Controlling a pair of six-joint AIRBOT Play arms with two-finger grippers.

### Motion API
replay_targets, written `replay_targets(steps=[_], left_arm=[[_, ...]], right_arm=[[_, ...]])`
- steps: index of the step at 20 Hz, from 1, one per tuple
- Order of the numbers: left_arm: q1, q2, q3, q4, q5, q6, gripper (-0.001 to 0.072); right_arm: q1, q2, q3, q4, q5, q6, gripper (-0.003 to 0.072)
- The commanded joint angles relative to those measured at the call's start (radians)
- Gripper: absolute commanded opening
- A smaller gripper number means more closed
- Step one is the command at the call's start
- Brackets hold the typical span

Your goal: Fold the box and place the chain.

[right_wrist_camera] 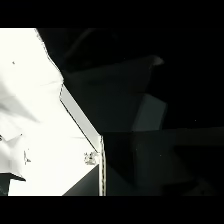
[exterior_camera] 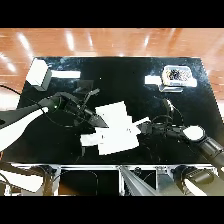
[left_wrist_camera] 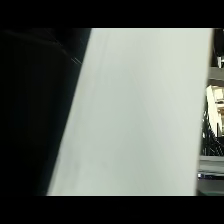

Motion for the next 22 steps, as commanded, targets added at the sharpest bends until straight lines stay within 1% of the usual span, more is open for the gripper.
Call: replay_targets(steps=[1,2,3,5,7,8,10,11,12,13,15,16,17,18,19,20,21,22], left_arm=[[-0.018,-0.001,0.001,0.013,-0.002,0.006,0.0488],[-0.025,-0.001,0.001,0.027,-0.003,0.006,0.0488],[-0.031,-0.001,0.001,0.043,-0.006,0.005,0.0459],[-0.032,-0.001,0.001,0.053,-0.006,0.006,0.0285],[-0.022,-0.001,0.001,0.053,-0.007,0.006,0.0085],[-0.014,-0.001,0.001,0.053,-0.009,0.007,0.0019],[0.002,-0.001,0.001,0.053,-0.009,0.007,0.0018],[0.009,-0.001,0.001,0.052,-0.009,0.007,0.0018],[0.016,-0.001,0.001,0.051,-0.009,0.007,0.0018],[0.021,-0.001,0.006,0.053,-0.008,0.008,0.0019],[0.02,0.0,0.029,0.053,0.0,0.038,0.0018],[0.019,0.0,0.049,0.058,0.028,0.093,0.0018],[0.018,0.0,0.076,0.094,0.069,0.131,0.0017],[0.014,0.003,0.112,0.167,0.095,0.136,0.0015],[0.008,0.014,0.139,0.241,0.084,0.136,0.0014],[0.003,0.035,0.152,0.288,0.042,0.137,0.0013],[-0.003,0.066,0.154,0.314,-0.019,0.146,0.0013],[-0.014,0.097,0.15,0.318,-0.06,0.175,0.0013]], right_arm=[[0.001,0.0,0.0,0.0,-0.001,0.0,0.0038],[0.001,0.0,0.0,0.0,-0.001,0.0,0.0038],[0.001,0.0,0.0,0.0,-0.001,0.0,0.0038],[0.001,0.0,0.0,0.0,-0.001,0.0,0.0038],[0.001,0.0,0.0,0.0,-0.001,0.0,0.0038],[0.001,0.0,0.0,0.0,-0.001,0.0,0.0038],[0.001,0.0,0.0,0.0,-0.001,-0.001,0.004],[0.001,0.0,0.0,0.0,-0.002,0.0,0.0159],[0.0,0.0,0.0,0.0,-0.002,0.0,0.0594],[-0.004,0.0,0.001,-0.004,-0.002,-0.005,0.0705],[-0.048,0.0,0.019,-0.055,0.025,-0.025,0.0705],[-0.085,0.001,0.043,-0.11,0.054,-0.025,0.0706],[-0.137,0.002,0.079,-0.177,0.093,-0.024,0.0705],[-0.195,0.003,0.124,-0.245,0.145,-0.024,0.0705],[-0.25,0.003,0.174,-0.307,0.2,-0.025,0.0705],[-0.3,0.003,0.231,-0.364,0.267,-0.049,0.0705],[-0.33,0.003,0.286,-0.395,0.358,-0.139,0.0706],[-0.344,0.003,0.338,-0.423,0.451,-0.238,0.0705]])
